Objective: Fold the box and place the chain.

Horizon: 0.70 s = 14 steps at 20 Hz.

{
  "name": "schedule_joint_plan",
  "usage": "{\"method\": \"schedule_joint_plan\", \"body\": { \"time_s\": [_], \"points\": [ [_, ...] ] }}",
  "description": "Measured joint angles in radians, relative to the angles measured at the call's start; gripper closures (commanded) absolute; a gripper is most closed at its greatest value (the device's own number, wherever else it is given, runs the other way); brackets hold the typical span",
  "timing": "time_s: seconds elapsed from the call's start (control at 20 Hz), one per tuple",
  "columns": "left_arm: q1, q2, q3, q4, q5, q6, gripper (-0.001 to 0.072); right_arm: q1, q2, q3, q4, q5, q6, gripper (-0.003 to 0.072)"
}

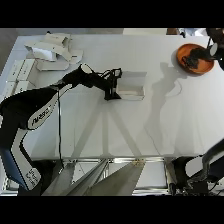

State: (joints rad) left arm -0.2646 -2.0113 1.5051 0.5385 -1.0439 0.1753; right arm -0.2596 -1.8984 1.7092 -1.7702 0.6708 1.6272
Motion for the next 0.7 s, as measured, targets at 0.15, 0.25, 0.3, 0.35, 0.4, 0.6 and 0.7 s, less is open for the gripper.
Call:
{"method": "schedule_joint_plan", "body": {
  "time_s": [0.15,0.25,0.3,0.35,0.4,0.6,0.7],
  "points": [
    [0.0,0.0,0.0,0.0,0.0,0.0,0.0271,-0.011,-0.078,0.041,-0.03,-0.006,0.008,0.0287],
    [0.0,0.0,0.0,0.0,0.0,0.0,0.0271,-0.017,-0.113,0.053,-0.045,-0.011,0.026,0.0288],
    [0.0,0.0,0.0,0.0,0.0,0.0,0.0271,-0.018,-0.127,0.057,-0.05,-0.016,0.032,0.0289],
    [0.0,0.0,0.0,0.0,0.0,0.0,0.0271,-0.019,-0.14,0.06,-0.053,-0.024,0.037,0.0299],
    [0.0,0.0,0.0,0.0,0.0,0.0,0.0271,-0.02,-0.152,0.062,-0.056,-0.04,0.042,0.0344],
    [0.0,0.0,0.0,0.0,0.0,0.0,0.0271,-0.022,-0.191,0.068,-0.064,-0.116,0.055,0.054],
    [0.0,0.0,0.0,0.0,0.0,0.0,0.0271,-0.021,-0.206,0.069,-0.07,-0.131,0.063,0.067]
  ]
}}
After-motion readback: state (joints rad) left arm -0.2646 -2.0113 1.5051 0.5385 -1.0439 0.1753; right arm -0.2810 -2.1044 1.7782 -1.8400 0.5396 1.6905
